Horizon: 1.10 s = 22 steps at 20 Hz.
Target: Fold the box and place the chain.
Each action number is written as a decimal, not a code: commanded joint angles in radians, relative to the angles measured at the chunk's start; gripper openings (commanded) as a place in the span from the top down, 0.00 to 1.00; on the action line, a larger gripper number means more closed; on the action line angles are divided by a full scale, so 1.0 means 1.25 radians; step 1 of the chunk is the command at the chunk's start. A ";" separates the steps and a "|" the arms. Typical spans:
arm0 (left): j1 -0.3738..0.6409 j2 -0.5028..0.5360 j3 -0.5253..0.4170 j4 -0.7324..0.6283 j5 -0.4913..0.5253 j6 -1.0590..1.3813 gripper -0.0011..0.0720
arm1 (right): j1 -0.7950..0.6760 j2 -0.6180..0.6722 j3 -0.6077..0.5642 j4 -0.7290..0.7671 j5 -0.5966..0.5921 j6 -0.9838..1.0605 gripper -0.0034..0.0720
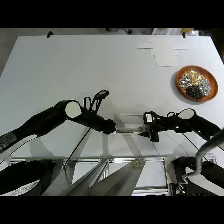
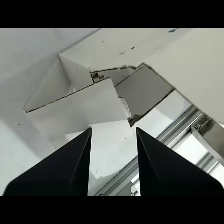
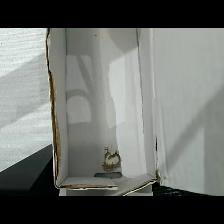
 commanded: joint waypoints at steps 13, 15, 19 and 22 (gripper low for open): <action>0.123 0.042 0.000 0.230 -0.143 -0.157 0.98 | 0.000 0.000 0.001 0.000 0.001 0.000 0.41; 0.117 -0.006 0.000 0.175 -0.139 -0.133 0.97 | 0.000 0.000 0.001 0.000 0.001 0.000 0.41; 0.086 -0.071 0.000 0.073 -0.132 -0.044 0.86 | 0.000 0.000 0.001 0.000 0.001 0.000 0.41; 0.080 -0.070 0.000 0.012 -0.090 -0.008 0.85 | 0.000 0.000 0.001 0.000 0.001 0.000 0.41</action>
